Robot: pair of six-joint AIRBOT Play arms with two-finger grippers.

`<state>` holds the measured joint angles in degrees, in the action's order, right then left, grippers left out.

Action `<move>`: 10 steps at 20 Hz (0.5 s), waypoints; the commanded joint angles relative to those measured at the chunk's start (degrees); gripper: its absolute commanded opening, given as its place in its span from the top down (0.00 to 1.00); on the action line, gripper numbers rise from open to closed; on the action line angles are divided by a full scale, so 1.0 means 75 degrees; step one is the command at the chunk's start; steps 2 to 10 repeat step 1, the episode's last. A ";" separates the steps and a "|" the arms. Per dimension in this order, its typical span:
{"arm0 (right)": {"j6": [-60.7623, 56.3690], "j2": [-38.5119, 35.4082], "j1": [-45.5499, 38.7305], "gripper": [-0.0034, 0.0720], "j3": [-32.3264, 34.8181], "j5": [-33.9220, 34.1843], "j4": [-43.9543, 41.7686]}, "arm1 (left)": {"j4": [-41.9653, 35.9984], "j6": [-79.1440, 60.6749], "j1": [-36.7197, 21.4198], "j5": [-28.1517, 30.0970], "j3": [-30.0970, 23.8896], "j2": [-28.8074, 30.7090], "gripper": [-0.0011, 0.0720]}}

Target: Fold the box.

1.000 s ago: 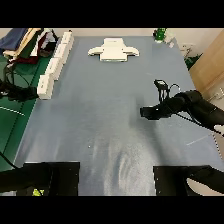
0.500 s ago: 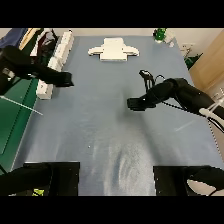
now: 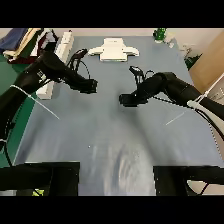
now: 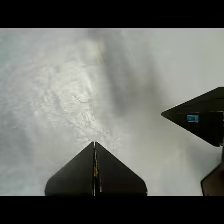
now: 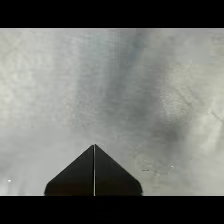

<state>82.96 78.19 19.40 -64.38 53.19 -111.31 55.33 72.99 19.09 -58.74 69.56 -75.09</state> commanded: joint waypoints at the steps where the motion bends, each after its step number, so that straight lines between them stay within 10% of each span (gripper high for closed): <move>1: 0.0003 0.0032 0.0015 0.94 -0.0047 0.0003 0.0009 | -0.0009 0.0044 0.0125 0.0032 0.0009 -0.0076 0.96; 10: 0.0003 0.0032 0.0015 0.94 -0.0047 0.0003 0.0009 | -0.0009 0.0044 0.0125 0.0032 0.0009 -0.0076 0.96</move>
